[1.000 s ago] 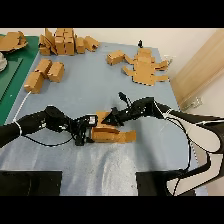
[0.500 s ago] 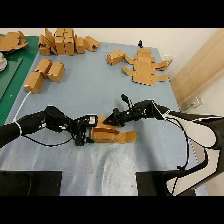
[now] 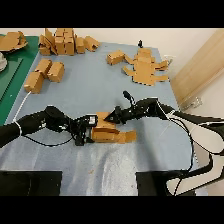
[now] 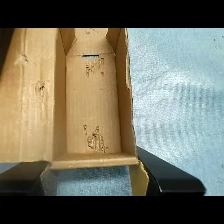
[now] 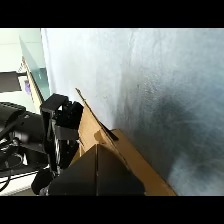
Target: Fold the box.
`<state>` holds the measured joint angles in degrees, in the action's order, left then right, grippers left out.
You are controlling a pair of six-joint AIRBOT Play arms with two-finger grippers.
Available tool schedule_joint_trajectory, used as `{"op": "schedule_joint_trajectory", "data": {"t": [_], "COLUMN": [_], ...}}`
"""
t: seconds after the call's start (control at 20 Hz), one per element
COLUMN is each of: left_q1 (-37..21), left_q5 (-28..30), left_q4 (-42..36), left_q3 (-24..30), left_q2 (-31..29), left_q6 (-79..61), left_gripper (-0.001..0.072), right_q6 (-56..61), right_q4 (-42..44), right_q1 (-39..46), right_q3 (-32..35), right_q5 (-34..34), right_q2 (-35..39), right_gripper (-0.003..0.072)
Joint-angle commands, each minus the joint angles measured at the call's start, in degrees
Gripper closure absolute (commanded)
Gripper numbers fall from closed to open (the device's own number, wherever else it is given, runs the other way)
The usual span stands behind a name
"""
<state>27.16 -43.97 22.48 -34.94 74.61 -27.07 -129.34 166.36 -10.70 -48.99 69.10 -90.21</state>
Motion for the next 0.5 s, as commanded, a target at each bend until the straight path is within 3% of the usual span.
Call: {"op": "schedule_joint_trajectory", "data": {"t": [0.0, 0.45], "left_q1": [0.0, 0.0], "left_q5": [0.0, 0.0], "left_q4": [0.0, 0.0], "left_q3": [-0.1, -0.1], "left_q2": [0.0, 0.0], "left_q6": [0.0, 0.0], "left_gripper": [0.033, 0.033], "right_q6": [-0.1, -1.4], "right_q4": [-0.7, -1.3], "right_q1": [0.0, -2.5], "right_q3": [0.9, 3.6], "right_q5": [-0.1, -2.2], "right_q2": [0.5, 0.5], "right_gripper": [0.0688, 0.0688]}}
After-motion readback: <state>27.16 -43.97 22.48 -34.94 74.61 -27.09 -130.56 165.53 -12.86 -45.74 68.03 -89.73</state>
